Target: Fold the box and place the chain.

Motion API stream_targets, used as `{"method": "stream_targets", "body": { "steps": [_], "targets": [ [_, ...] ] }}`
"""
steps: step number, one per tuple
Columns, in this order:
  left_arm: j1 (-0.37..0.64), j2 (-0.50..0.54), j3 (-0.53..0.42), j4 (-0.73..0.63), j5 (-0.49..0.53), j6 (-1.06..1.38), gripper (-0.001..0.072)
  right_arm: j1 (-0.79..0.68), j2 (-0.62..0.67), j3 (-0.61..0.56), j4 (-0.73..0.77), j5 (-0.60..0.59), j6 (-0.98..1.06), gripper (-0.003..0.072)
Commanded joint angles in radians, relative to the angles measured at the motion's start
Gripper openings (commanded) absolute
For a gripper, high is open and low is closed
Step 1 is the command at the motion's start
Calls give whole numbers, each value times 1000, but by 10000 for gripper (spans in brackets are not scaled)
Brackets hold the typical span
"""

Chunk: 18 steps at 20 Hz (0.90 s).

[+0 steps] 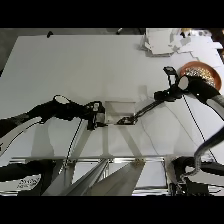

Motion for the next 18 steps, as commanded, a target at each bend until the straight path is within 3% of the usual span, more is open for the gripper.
{"method": "stream_targets", "body": {
  "steps": [1, 4, 7, 9, 13, 18],
  "targets": [
    [1, 1, 0, 0, 0, 0, 87, -1, -19, 0, 0, 8, 4, 261],
    [1, 1, 0, 0, 0, 0, 87, -1, -19, 0, 0, 3, 4, 251],
    [1, 1, 0, 0, 0, 0, 87, -1, -19, 0, 0, -1, 2, 153],
    [1, 1, 0, 0, 0, 0, 87, 0, -18, 0, 0, 10, -9, 19],
    [1, 1, 0, 0, 0, 0, 87, 0, 45, 0, 0, 55, -34, 21],
    [1, 1, 0, 0, 0, 0, 87, 8, 248, 0, 1, 158, -40, 21]
  ]
}}
